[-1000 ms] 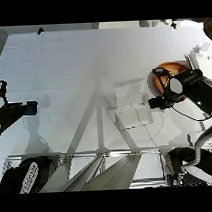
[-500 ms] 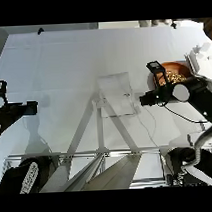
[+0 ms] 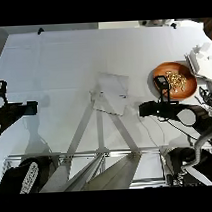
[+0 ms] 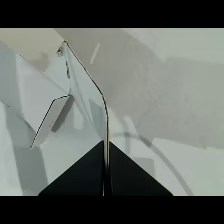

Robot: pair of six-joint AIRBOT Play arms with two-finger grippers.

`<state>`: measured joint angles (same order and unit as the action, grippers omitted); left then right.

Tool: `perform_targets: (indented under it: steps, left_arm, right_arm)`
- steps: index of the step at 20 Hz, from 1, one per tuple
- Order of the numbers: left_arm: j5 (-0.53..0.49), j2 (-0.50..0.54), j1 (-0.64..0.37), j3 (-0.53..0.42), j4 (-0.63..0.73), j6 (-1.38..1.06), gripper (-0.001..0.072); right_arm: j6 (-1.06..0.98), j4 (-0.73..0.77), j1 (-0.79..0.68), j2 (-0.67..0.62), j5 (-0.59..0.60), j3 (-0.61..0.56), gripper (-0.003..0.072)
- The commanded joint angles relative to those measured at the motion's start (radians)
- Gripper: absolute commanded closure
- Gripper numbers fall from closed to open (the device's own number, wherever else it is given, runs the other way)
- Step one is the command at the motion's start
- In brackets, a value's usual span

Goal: Fold the box and place the chain.

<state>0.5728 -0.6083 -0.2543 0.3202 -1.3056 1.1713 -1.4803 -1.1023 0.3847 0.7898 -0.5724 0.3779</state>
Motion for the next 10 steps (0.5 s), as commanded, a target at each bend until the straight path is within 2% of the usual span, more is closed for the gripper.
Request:
perform_targets:
  steps: [1,7,10]
  left_arm:
    - [0.0,0.0,-0.001,0.0,0.0,0.0,0.0011]
    - [0.0,0.0,-0.001,0.0,0.0,0.0,0.0011]
    - [0.0,0.0,-0.001,0.0,0.0,0.0,0.0011]
  right_arm:
    - [0.121,0.149,0.0,-0.01,0.11,-0.052,0.0679]
    - [0.15,0.111,0.0,0.004,0.092,-0.078,0.0676]
    - [0.143,0.124,0.0,0.004,0.159,-0.077,0.0672]
